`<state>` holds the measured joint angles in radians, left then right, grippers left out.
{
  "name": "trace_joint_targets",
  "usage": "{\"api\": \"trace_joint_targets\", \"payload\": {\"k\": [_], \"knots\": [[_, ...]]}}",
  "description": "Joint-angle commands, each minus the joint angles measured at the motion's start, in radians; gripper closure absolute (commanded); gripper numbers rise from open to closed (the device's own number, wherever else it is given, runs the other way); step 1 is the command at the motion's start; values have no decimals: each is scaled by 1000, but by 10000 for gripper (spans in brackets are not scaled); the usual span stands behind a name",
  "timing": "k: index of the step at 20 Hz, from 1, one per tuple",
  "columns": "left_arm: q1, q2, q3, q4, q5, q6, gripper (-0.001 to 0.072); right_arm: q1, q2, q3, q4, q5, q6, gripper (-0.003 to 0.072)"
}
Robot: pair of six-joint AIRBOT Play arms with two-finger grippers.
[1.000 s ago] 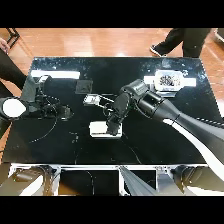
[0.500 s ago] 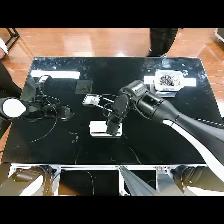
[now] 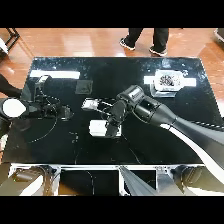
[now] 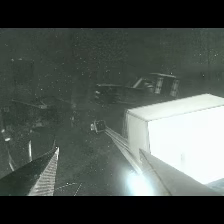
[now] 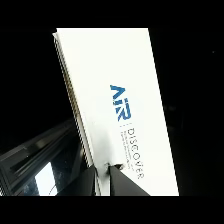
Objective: Fold the box and place the chain.
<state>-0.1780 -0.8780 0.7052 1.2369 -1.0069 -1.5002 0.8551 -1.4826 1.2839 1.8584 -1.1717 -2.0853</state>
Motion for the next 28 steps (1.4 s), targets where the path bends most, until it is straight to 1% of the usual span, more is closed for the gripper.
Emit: {"api": "trace_joint_targets", "payload": {"k": [1,2,3,4,7,9,11,13,14,15,16,17,19,20,21,23,24,25,28], "knots": [[1,-1,0,0,0,0,104,13,0,-7,0,26,4,591],[1,-1,0,0,0,0,104,13,0,-7,0,24,10,588],[1,-1,0,-1,0,0,104,13,0,-7,0,27,29,490],[1,-1,0,-1,0,0,104,13,0,-7,-2,35,61,422],[1,-1,0,-16,-3,0,104,6,18,-6,-4,43,94,421],[1,-1,0,-31,-6,1,104,-13,61,-6,-2,39,143,422],[1,-1,0,-34,-6,1,104,-49,117,-6,16,2,200,422],[1,-1,0,-34,-7,1,104,-98,161,-7,87,-45,224,423],[1,-1,0,-34,-7,2,104,-118,164,-7,134,-35,223,424],[1,-1,0,-34,-7,1,104,-131,163,-7,170,-18,224,439],[1,-1,0,-34,-7,1,104,-140,164,-7,198,2,262,548],[1,-1,0,-35,-10,1,104,-152,164,-7,232,13,342,672],[1,-1,0,-38,-11,1,104,-174,164,-29,286,44,522,670],[1,-1,0,-37,-11,1,104,-179,164,-78,345,77,552,671],[1,-1,0,-37,-10,1,104,-180,164,-138,404,128,575,670],[1,-1,0,-37,-10,1,104,-180,163,-251,520,273,588,670],[1,-1,0,-37,-9,2,104,-180,163,-288,539,321,594,669],[1,-1,0,-37,-10,1,104,-180,162,-309,543,338,599,669],[1,-1,0,-38,-10,1,104,-180,155,-335,542,349,613,669]]}}
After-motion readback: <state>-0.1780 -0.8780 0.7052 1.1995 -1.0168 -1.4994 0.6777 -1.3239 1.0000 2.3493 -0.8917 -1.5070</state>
